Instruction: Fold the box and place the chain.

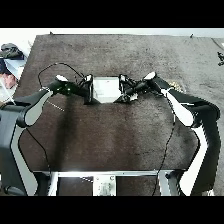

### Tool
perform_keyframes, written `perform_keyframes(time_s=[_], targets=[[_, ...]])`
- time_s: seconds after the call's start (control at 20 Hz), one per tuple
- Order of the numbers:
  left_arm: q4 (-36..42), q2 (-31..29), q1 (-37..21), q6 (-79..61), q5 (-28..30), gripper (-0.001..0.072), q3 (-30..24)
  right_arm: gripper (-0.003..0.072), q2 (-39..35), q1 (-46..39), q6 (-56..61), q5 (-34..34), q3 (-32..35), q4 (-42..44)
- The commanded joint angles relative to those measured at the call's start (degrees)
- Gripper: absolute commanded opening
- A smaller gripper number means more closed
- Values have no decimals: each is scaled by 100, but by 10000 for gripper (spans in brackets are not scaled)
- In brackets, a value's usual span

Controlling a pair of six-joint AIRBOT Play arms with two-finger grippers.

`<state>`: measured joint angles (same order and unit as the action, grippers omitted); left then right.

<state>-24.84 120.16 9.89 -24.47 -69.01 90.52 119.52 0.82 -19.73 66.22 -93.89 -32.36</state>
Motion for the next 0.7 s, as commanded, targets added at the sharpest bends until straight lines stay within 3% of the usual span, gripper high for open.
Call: perform_keyframes(time_s=[0.0, 0.65], targets=[[-37, 4, 0, 46, 2, 719, 2, 371, 0, 7, 2, 0, -2, 2], [85, 4, -118, 0, -236, 718, 2, 372, 0, 7, 2, 0, -2, 2]])
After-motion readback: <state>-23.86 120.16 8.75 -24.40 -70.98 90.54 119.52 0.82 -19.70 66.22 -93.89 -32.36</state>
